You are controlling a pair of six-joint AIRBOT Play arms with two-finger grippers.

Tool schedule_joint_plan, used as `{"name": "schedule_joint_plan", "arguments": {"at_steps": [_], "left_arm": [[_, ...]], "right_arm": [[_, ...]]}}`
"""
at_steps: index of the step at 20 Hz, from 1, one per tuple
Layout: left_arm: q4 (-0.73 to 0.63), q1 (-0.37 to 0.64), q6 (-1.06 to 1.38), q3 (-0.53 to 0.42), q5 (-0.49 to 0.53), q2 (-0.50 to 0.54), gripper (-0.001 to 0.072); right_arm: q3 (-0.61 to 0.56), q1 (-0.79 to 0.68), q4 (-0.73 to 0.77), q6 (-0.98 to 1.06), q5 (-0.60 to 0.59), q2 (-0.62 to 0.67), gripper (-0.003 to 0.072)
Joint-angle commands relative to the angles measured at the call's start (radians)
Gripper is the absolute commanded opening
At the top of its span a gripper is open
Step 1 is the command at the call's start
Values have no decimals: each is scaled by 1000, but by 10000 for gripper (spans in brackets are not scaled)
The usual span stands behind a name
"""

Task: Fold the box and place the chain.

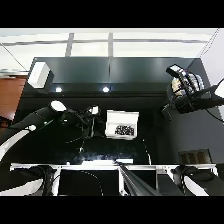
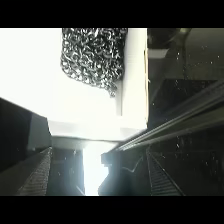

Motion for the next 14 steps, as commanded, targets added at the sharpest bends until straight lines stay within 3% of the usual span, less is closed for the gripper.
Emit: {"name": "schedule_joint_plan", "arguments": {"at_steps": [1, 14], "left_arm": [[-7, -12, -25, 25, 3, -26, 713], [27, -69, -50, 45, 62, -37, 712]], "right_arm": [[0, 0, 0, 0, -8, 1, 453], [0, 0, 0, 0, -8, 1, 453]]}}
